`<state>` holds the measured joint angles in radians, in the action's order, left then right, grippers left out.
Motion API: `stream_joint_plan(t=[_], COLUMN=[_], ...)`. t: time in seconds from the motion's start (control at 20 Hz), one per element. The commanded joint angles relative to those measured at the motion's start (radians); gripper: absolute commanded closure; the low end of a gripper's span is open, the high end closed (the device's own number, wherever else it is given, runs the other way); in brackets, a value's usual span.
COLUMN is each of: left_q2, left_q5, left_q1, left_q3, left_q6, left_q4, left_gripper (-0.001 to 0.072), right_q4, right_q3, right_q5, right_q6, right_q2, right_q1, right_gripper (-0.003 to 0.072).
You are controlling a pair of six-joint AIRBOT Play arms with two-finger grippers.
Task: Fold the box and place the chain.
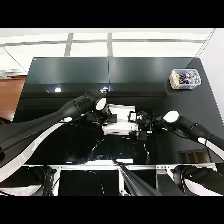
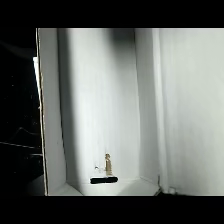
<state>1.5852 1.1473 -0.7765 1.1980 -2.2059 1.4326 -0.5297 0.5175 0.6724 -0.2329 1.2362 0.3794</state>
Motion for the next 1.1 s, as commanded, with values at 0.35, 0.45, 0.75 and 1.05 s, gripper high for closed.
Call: stream_joint_plan(t=[0.35, 0.45, 0.75, 1.05], left_q2=[0.001, 0.001, 0.001, 0.001], left_q5=[-0.002, -0.001, 0.009, 0.006], left_q1=[0.001, 0.001, 0.001, 0.001], left_q3=[0.001, 0.001, 0.001, 0.001], left_q6=[-0.001, -0.001, -0.001, 0.000], left_q4=[-0.001, 0.003, 0.007, 0.006], left_gripper=[0.0680, 0.0680, 0.0680, 0.0680], right_q4=[-0.005, -0.018, -0.283, -0.311], right_q3=[0.000, 0.000, 0.000, 0.000], right_q5=[0.026, 0.045, 0.103, 0.063], right_q6=[0.003, 0.021, 0.181, 0.177], right_q2=[-0.002, -0.020, -0.171, -0.189], right_q1=[0.001, 0.001, 0.000, -0.016], right_gripper=[0.0050, 0.0051, 0.0052, 0.0052])
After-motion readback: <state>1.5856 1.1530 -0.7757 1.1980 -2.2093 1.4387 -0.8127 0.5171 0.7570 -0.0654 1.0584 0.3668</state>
